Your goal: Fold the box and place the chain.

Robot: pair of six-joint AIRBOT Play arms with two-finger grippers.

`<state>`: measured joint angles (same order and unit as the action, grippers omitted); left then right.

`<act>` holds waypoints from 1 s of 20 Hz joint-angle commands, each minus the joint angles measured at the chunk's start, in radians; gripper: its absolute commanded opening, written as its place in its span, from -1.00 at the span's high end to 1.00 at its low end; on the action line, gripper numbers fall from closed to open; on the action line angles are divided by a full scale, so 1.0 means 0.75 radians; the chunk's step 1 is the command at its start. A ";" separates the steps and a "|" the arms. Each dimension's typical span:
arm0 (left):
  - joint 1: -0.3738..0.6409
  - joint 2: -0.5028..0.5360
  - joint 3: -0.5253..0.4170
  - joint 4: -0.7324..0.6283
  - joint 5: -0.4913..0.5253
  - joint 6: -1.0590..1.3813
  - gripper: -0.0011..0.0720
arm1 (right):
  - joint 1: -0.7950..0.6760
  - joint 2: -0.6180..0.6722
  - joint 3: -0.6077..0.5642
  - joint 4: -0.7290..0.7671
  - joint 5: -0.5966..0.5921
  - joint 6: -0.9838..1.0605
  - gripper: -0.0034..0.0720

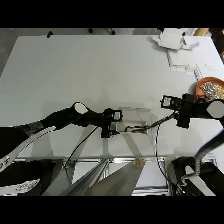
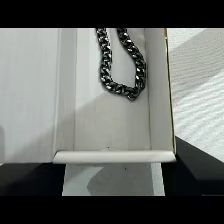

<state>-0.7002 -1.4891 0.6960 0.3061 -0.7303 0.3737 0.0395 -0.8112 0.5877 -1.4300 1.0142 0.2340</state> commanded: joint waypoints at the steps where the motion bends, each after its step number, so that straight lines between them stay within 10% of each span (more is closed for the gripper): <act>1: 0.001 0.001 -0.001 0.001 0.000 0.000 0.04 | -0.041 -0.139 -0.015 -0.008 -0.086 -0.153 0.25; 18: 0.001 0.001 -0.001 0.001 0.000 0.000 0.04 | -0.041 -0.450 -0.015 0.037 -0.175 -0.324 0.34; 20: 0.001 0.001 -0.001 0.001 0.001 0.000 0.04 | -0.041 -0.450 -0.015 0.036 -0.155 -0.325 0.59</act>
